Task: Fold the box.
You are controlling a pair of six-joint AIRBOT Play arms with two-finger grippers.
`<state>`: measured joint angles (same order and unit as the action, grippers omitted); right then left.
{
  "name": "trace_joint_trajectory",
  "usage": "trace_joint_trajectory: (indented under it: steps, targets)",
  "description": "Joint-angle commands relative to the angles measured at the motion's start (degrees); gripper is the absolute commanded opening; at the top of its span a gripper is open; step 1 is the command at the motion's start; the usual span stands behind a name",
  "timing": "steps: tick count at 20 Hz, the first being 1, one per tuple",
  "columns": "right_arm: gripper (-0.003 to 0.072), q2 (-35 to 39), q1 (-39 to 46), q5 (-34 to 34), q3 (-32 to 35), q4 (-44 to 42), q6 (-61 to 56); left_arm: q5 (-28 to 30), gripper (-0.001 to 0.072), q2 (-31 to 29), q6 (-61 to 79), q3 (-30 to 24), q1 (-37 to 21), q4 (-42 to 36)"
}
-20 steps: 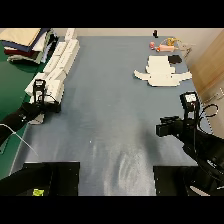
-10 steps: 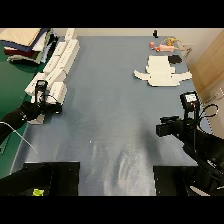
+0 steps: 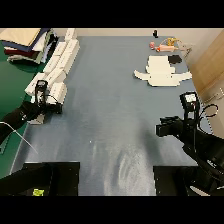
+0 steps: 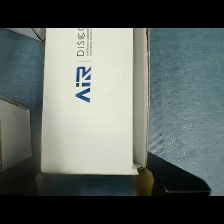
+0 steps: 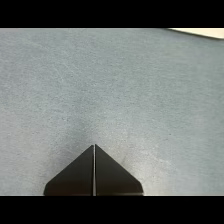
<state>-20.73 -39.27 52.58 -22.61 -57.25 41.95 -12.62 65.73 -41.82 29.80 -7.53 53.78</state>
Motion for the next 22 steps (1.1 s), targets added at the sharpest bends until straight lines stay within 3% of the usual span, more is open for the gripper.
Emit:
trace_joint_trajectory:
  steps: [1, 7, 22]
  targets:
    - [0.0017, -0.02, 0.0, 0.02, -0.04, -0.24, -0.42, -0.02, 0.071, -0.02, -1.77, 0.02, -0.04, -0.15]
    - [0.0017, -0.02, 0.0, 0.0, -0.04, -0.61, -1.05, -3.69, 0.0718, -2.86, -1.75, 0.44, -0.07, -0.13]
    - [0.002, -0.02, 0.0, 0.02, -0.04, -1.55, -1.05, -21.14, 0.0718, -21.51, -5.11, 5.88, -0.07, 0.52]
